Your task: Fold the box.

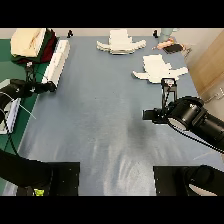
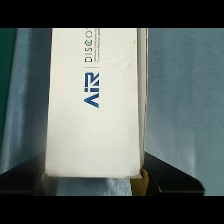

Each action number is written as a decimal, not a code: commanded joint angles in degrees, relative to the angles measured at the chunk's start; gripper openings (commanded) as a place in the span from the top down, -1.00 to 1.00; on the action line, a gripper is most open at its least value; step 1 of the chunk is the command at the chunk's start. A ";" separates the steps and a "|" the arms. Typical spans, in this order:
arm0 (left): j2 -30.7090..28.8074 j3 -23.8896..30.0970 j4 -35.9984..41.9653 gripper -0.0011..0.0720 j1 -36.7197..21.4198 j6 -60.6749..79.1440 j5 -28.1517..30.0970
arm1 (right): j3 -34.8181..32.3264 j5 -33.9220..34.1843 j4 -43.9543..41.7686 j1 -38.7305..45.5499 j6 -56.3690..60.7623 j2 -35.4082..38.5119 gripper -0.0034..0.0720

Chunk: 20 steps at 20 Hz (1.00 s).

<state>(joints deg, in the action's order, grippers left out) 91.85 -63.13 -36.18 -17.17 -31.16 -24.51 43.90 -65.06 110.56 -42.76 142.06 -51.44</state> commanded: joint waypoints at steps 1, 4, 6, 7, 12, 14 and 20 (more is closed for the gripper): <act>6.86 -9.46 -0.07 -0.31 0.07 -1.68 -5.31 | 0.07 0.07 0.02 0.04 0.00 -0.04 0.90; 11.06 -14.84 -0.28 -0.31 0.04 -4.48 -6.08 | 0.07 0.07 0.04 0.04 0.00 -0.04 0.90; 12.92 -17.38 -0.28 -0.31 0.07 -4.50 -6.32 | 0.07 0.07 0.02 0.04 0.00 -0.04 0.90; 13.49 -18.08 -0.37 -0.31 0.04 -4.33 -6.82 | 0.07 0.07 0.02 0.04 0.00 -0.04 0.90; 13.64 -18.23 -1.95 -0.31 -0.04 -4.04 -5.51 | 0.07 0.07 0.00 0.04 0.00 -0.04 0.90; 13.64 -18.23 -1.92 -0.31 0.02 -4.09 -5.68 | 0.07 0.07 0.00 0.02 0.00 -0.04 0.90; 13.62 -18.23 -6.78 -1.00 0.02 -4.28 -6.97 | 0.07 0.04 0.00 0.02 0.00 -0.04 0.90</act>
